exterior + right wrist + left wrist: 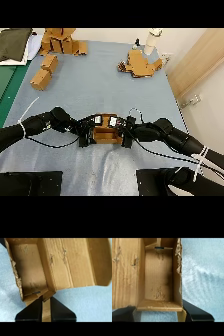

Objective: Fold the box.

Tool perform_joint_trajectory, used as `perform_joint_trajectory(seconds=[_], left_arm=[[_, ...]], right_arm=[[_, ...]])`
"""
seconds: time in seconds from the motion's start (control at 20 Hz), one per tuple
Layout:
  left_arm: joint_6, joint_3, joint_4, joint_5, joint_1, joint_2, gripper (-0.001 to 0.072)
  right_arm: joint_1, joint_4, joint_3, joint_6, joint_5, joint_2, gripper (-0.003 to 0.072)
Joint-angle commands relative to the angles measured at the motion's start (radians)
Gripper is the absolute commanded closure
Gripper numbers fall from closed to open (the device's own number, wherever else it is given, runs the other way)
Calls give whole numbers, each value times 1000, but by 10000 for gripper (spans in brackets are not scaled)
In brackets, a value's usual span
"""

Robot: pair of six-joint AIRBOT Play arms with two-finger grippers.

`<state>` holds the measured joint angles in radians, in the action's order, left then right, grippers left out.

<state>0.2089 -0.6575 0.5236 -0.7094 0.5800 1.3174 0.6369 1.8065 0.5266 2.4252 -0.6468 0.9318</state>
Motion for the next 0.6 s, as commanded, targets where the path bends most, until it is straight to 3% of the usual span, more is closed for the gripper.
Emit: perform_joint_trajectory(seconds=[0.0,0.3,0.5,0.55], left_arm=[[0,0,0,1,0,0,255],[0,0,0,0,0,0,255],[0,0,0,1,0,0,255],[0,0,0,0,0,0,255]], right_arm=[[1,70,0,44,10,4,547],[1,97,0,44,-23,0,541],[-2,16,0,44,-47,1,503],[-2,-14,0,44,-50,1,361]])
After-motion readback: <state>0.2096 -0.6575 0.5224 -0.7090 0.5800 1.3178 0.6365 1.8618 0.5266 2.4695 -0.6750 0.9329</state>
